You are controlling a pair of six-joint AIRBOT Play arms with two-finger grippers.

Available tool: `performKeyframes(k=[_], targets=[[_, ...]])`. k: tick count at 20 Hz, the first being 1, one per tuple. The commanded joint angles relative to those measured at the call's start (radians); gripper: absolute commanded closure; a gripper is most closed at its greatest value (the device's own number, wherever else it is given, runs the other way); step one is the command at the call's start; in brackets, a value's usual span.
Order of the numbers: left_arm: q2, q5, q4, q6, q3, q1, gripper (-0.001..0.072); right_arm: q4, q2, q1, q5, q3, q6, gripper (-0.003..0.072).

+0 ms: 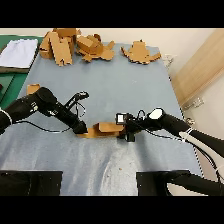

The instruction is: Fold the box.

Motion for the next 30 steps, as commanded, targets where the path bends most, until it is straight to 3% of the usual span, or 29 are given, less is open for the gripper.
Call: performKeyframes(k=[1, 7, 8, 9, 10, 12, 13, 14, 17, 18, 19, 25, 27, 30], targets=[[0.000, -0.002, -0.008, -0.003, 0.000, -0.001, 0.0182, 0.000, 0.001, 0.000, 0.000, 0.000, 0.008, -0.0034], [0.000, -0.043, -0.029, -0.086, 0.000, -0.001, 0.0184, 0.001, 0.001, 0.000, 0.000, 0.000, 0.008, -0.0034], [0.000, -0.069, -0.031, -0.108, 0.000, -0.001, 0.0234, 0.002, 0.001, 0.000, 0.000, 0.000, 0.008, -0.0034], [0.000, -0.113, -0.031, -0.117, 0.000, -0.001, 0.0459, 0.002, 0.001, 0.000, 0.000, 0.000, 0.008, -0.0034], [0.000, -0.146, -0.032, -0.119, 0.000, -0.003, 0.0503, 0.002, 0.001, 0.000, 0.000, 0.000, 0.008, -0.0034], [0.000, -0.161, -0.046, -0.122, 0.000, -0.019, 0.0501, 0.002, 0.001, 0.000, 0.000, 0.000, 0.008, -0.0034], [0.000, -0.158, -0.049, -0.122, 0.000, -0.029, 0.0473, 0.001, 0.001, 0.000, 0.000, 0.000, 0.008, -0.0034], [0.000, -0.144, -0.049, -0.123, 0.000, -0.040, 0.0391, 0.000, 0.001, 0.000, -0.001, 0.000, 0.008, -0.0034], [0.000, -0.133, -0.058, -0.126, 0.000, -0.051, 0.0393, -0.001, 0.001, 0.000, -0.001, 0.000, 0.008, -0.0018], [0.000, -0.134, -0.063, -0.126, 0.001, -0.050, 0.0393, -0.008, 0.001, 0.000, 0.000, 0.000, 0.008, 0.0119], [0.000, -0.134, -0.065, -0.126, 0.000, -0.050, 0.0393, -0.011, 0.001, 0.000, 0.000, 0.000, 0.008, 0.0179], [0.000, -0.134, -0.080, -0.126, 0.001, -0.050, 0.0393, -0.011, 0.001, 0.000, 0.000, 0.000, 0.008, 0.0146], [0.000, -0.132, -0.083, -0.125, 0.000, -0.050, 0.0393, -0.010, 0.001, 0.000, 0.000, 0.000, 0.008, 0.0078], [0.000, -0.132, -0.083, -0.125, 0.000, -0.050, 0.0393, -0.010, 0.001, 0.000, 0.000, 0.000, 0.008, 0.0078]])
